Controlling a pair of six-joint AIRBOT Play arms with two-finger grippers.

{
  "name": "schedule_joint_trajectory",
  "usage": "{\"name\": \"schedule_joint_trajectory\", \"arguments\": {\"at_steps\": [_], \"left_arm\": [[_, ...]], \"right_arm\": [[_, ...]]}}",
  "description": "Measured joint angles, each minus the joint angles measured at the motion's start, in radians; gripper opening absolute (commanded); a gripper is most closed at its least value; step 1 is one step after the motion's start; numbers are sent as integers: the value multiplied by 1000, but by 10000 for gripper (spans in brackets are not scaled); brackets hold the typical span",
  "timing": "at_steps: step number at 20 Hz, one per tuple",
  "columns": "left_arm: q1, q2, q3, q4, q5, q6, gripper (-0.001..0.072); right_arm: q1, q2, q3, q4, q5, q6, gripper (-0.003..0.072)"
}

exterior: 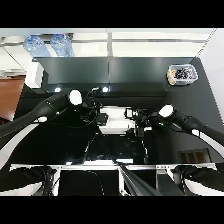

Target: Fold the box and place the chain.

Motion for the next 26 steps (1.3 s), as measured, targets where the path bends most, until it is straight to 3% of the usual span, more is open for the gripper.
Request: {"name": "schedule_joint_trajectory", "arguments": {"at_steps": [10,23,24,26], "left_arm": [[-146,-50,82,331,-41,-397,400],[-203,-113,140,389,-74,-655,400],[-207,-121,143,389,-83,-658,380],[-212,-129,148,389,-90,-659,274]], "right_arm": [[0,0,0,0,0,0,189],[0,0,0,0,0,0,189],[0,0,0,0,1,0,189],[0,0,0,0,1,0,189]]}}
